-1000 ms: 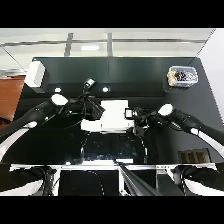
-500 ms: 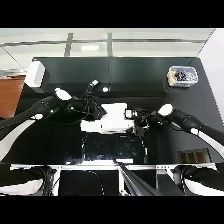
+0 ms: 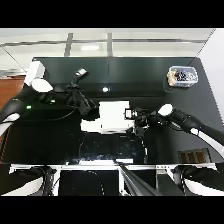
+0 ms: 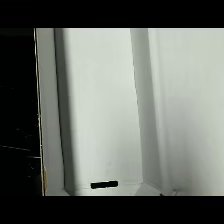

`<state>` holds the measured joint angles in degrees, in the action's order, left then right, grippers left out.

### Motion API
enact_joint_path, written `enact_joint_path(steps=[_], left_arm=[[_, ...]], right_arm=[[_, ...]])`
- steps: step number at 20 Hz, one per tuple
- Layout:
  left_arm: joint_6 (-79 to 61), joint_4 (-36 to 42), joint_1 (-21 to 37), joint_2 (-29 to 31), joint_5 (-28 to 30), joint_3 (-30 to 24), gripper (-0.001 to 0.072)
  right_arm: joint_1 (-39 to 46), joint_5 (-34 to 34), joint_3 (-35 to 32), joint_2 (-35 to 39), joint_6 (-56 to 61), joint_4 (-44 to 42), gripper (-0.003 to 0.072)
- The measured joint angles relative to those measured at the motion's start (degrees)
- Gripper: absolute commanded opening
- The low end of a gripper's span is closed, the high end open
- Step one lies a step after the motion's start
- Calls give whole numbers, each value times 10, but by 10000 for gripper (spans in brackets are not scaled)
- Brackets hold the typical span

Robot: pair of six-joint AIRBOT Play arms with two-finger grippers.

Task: Fold the box and place the chain.

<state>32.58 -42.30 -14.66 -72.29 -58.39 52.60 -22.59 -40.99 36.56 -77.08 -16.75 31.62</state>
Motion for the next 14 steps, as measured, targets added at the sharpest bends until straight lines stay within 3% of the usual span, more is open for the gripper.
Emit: enact_joint_path(steps=[5, 6, 7, 8, 9, 14], left_arm=[[-37, -42, 73, 118, -53, -66, 31], [-61, -42, 81, 135, -66, -85, 123], [-91, -47, 88, 149, -75, -106, 314], [-123, -48, 91, 159, -77, -122, 611], [-165, -53, 91, 165, -76, -139, 713], [-328, -64, 35, 157, 10, -177, 713]], right_arm=[[0, 0, 0, 0, 0, 0, 132], [0, 0, 0, 0, 0, 0, 132], [0, 0, 0, 0, 0, 0, 131], [0, 0, 0, 0, 0, 0, 132], [0, 0, 0, 0, 0, 0, 132], [0, 0, 0, 0, 0, 0, 132]])
